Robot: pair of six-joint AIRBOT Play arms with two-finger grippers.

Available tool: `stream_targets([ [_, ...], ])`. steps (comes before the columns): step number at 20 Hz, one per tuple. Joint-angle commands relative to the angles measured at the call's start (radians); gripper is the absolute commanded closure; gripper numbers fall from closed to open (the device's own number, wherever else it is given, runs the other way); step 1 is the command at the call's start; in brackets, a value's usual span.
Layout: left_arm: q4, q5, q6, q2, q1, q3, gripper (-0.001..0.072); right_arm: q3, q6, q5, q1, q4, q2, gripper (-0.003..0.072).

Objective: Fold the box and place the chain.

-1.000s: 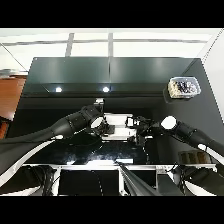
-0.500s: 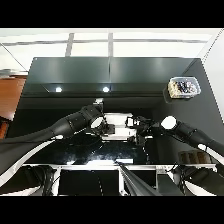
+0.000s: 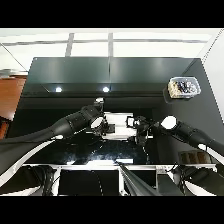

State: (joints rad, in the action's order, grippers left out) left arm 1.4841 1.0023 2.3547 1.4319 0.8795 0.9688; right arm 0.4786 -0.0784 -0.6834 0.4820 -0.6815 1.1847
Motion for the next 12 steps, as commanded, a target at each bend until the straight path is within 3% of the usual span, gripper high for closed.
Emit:
stream_targets([
  [1, 0.0, 0.011, -0.002, 0.0, -0.001, 0.005, 0.0677, 0.001, 0.0, -0.005, 0.0, 0.001, 0.0, 0.0206],
  [3, 0.001, 0.02, -0.002, 0.0, -0.001, 0.013, 0.0677, 0.001, 0.0, -0.005, 0.0, 0.001, 0.0, 0.015],
  [4, 0.002, 0.02, -0.002, 0.0, -0.001, 0.017, 0.0677, 0.001, 0.001, -0.005, 0.0, 0.001, -0.002, 0.0044],
  [5, 0.004, 0.021, -0.002, 0.0, -0.001, 0.019, 0.0678, 0.002, 0.002, -0.005, 0.0, 0.0, -0.007, -0.0017],
  [12, 0.025, 0.079, -0.002, 0.0, -0.022, 0.018, 0.0677, 0.005, 0.031, -0.017, -0.001, -0.072, -0.114, -0.0015],
])
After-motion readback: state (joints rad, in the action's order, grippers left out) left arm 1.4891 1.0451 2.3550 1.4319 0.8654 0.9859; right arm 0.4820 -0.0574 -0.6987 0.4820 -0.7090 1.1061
